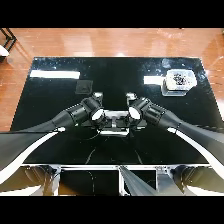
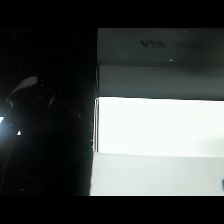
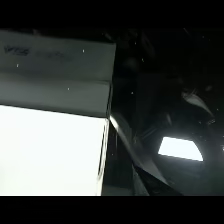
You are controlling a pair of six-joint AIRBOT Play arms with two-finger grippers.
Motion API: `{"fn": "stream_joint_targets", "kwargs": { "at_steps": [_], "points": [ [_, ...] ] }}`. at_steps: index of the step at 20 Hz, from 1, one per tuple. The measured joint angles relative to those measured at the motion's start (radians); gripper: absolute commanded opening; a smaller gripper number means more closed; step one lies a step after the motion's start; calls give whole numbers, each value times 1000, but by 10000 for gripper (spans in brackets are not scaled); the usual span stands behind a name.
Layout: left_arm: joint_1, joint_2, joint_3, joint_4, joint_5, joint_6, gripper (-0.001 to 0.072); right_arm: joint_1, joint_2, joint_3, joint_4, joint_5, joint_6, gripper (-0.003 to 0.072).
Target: Fold the box and place the chain.
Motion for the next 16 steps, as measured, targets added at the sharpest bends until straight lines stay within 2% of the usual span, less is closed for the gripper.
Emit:
{"fn": "stream_joint_targets", "kwargs": {
  "at_steps": [4,9,12,15,16],
  "points": [
    [0,0,0,-1,-2,0,24,-2,70,0,-13,53,-96,442],
    [0,0,0,-1,-2,-2,24,-43,278,0,-30,143,-230,442],
    [0,0,0,-1,-2,-3,24,-107,418,0,-124,188,-273,442],
    [0,0,0,-2,-1,-3,24,-229,497,-1,-269,195,-292,447],
    [0,0,0,-2,0,-3,24,-290,510,-5,-309,179,-295,707]
  ]
}}
